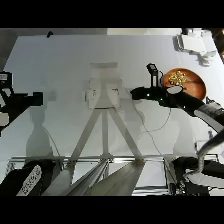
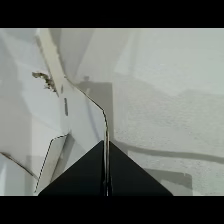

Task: Fold the box and place the chain.

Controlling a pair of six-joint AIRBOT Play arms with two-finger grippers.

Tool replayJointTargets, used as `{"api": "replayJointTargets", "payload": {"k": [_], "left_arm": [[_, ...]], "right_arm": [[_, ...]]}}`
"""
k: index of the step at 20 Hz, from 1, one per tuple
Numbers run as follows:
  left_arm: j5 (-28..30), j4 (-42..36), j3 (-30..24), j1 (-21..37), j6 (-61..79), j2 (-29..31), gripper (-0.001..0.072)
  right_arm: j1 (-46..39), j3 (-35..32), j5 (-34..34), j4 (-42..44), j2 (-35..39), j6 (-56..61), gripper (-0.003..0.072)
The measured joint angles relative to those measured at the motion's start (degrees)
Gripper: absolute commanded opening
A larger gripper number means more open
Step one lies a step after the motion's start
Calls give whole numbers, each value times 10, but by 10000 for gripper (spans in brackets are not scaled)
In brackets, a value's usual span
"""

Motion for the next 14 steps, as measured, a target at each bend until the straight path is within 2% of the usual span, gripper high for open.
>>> {"api": "replayJointTargets", "payload": {"k": [5,6,7,8,11,14], "left_arm": [[-28,-47,0,0,0,0,690],[-32,-54,0,0,-1,0,578],[-36,-64,1,0,-3,0,415],[-39,-72,2,0,-3,2,396],[-66,-86,26,0,18,14,396],[-125,-97,85,0,32,18,398]], "right_arm": [[0,0,13,1,0,0,13],[0,0,15,1,0,0,14],[0,0,16,0,0,0,14],[0,0,19,-1,0,0,14],[0,0,33,-6,0,0,14],[0,0,50,-8,0,0,14]]}}
